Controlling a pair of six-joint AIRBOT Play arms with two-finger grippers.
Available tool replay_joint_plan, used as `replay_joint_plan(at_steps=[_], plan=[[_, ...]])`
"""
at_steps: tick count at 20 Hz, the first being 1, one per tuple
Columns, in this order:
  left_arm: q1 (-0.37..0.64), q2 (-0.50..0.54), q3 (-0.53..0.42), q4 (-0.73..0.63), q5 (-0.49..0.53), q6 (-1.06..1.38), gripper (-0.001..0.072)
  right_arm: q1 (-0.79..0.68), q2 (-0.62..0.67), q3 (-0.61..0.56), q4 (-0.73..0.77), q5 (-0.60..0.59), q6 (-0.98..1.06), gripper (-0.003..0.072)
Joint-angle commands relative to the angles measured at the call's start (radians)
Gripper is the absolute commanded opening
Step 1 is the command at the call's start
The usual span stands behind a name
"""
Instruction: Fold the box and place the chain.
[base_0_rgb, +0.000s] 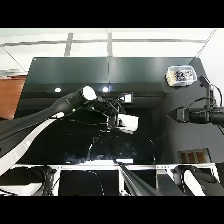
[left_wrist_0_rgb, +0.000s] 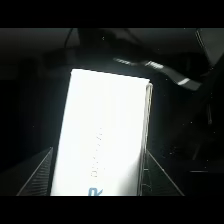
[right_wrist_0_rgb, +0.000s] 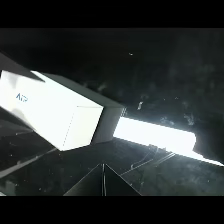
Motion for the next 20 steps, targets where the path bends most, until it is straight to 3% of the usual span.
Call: replay_joint_plan(at_steps=[1, 7, 14, 15, 16, 17, 20], plan=[[-0.003, -0.013, 0.011, 0.026, -0.027, -0.023, 0.0706, 0.000, 0.001, 0.001, -0.001, -0.013, -0.003, 0.0016], [-0.006, -0.013, 0.012, 0.048, -0.072, 0.007, 0.0706, 0.000, 0.001, 0.001, -0.001, -0.014, -0.003, 0.0016], [-0.070, -0.054, 0.012, 0.130, 0.066, -0.016, 0.0704, 0.000, 0.001, -0.007, -0.001, -0.030, -0.002, 0.0016], [-0.076, -0.055, 0.013, 0.130, 0.074, -0.022, 0.0660, 0.000, 0.001, -0.013, -0.001, -0.038, -0.003, 0.0016], [-0.076, -0.053, 0.024, 0.132, 0.084, -0.086, 0.0455, 0.000, 0.001, -0.016, -0.002, -0.048, -0.003, 0.0016], [-0.068, -0.052, 0.049, 0.155, 0.073, -0.189, 0.0320, 0.000, 0.001, -0.016, -0.003, -0.059, -0.003, 0.0016], [0.008, -0.052, 0.163, 0.387, 0.017, -0.559, 0.0319, 0.000, 0.001, -0.016, -0.003, -0.068, -0.002, 0.0016]])
